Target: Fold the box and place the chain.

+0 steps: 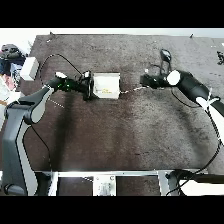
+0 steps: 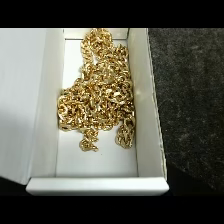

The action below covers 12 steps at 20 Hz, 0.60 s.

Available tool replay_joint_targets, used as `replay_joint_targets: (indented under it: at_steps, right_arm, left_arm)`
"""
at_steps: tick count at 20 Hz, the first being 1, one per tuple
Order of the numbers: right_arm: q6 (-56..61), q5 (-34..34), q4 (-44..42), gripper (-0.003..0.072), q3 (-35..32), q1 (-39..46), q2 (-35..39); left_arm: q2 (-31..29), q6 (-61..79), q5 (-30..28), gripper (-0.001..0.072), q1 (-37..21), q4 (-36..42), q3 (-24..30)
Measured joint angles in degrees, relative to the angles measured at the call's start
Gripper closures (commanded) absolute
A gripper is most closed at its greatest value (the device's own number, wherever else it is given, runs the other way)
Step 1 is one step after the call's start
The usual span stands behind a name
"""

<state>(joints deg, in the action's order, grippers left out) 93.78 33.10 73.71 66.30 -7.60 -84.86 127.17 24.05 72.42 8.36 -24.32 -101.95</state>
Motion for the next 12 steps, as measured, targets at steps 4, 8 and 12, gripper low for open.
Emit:
replay_joint_targets:
  at_steps: [4,8,12]
  right_arm:
    - [-0.31,-3.04,-6.60,0.0373,-1.53,4.17,-4.94]
    - [-2.08,-3.50,-10.56,0.0416,4.46,3.91,-11.96]
    - [-1.77,1.44,-10.32,0.0415,12.22,3.56,-18.16]
  left_arm:
    - [0.00,0.00,0.00,0.0477,0.02,0.00,0.00]
    - [0.02,0.00,0.00,0.0477,0.02,0.00,0.00]
    - [0.00,0.00,0.00,0.0477,0.02,0.00,0.00]
